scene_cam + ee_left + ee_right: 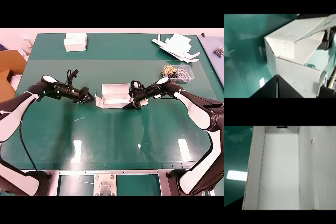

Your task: Fold the box and place the chain.

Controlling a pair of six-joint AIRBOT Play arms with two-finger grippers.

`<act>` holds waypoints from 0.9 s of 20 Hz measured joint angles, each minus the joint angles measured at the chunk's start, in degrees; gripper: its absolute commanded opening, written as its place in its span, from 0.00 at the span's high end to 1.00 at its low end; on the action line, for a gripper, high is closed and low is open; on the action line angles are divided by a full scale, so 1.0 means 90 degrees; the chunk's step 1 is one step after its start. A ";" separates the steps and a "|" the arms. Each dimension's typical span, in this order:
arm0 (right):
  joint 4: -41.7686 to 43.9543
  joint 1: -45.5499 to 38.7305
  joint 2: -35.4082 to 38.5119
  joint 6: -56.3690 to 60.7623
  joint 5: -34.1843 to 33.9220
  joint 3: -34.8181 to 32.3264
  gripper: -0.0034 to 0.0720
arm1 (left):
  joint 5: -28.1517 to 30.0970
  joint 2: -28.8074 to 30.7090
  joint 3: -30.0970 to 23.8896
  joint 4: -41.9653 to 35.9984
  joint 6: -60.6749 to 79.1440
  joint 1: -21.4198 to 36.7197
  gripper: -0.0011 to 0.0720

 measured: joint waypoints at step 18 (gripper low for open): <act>0.0000 0.0000 0.0000 0.0000 0.0000 0.0000 0.22 | 0.0180 0.0058 0.0328 0.0216 -0.0182 -0.0367 0.70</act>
